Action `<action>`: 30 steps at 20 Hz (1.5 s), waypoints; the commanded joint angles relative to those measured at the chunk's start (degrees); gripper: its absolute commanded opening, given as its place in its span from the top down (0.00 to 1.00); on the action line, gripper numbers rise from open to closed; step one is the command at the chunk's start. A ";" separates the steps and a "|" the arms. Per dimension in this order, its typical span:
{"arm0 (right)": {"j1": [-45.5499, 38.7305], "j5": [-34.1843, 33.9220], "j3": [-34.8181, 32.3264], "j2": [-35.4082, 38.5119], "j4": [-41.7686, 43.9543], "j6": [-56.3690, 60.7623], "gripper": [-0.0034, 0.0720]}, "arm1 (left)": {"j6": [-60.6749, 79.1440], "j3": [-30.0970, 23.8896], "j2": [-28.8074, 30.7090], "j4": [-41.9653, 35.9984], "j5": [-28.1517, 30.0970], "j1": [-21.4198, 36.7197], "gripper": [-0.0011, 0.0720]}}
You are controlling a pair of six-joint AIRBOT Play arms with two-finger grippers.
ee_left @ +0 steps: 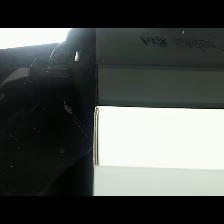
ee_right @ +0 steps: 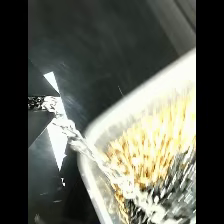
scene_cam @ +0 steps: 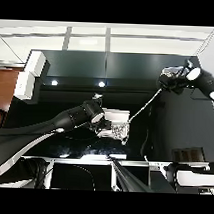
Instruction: Fold the box and place the chain.
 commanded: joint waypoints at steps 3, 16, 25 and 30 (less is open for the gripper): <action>-0.39 11.13 1.44 22.75 1.31 -15.72 0.94 | 0.00 -0.02 -0.04 0.00 -0.04 0.02 0.95; -0.31 38.53 1.49 47.43 20.65 -20.50 0.94 | 0.02 -0.02 -0.04 0.00 -0.04 0.02 0.95; 15.10 38.58 -3.45 47.30 24.63 -19.96 0.94 | 0.02 -0.02 -0.04 0.00 -0.04 0.02 0.95; 22.84 27.54 -3.72 43.87 31.01 -20.63 0.94 | 0.02 -0.02 -0.04 0.02 -0.02 0.02 0.95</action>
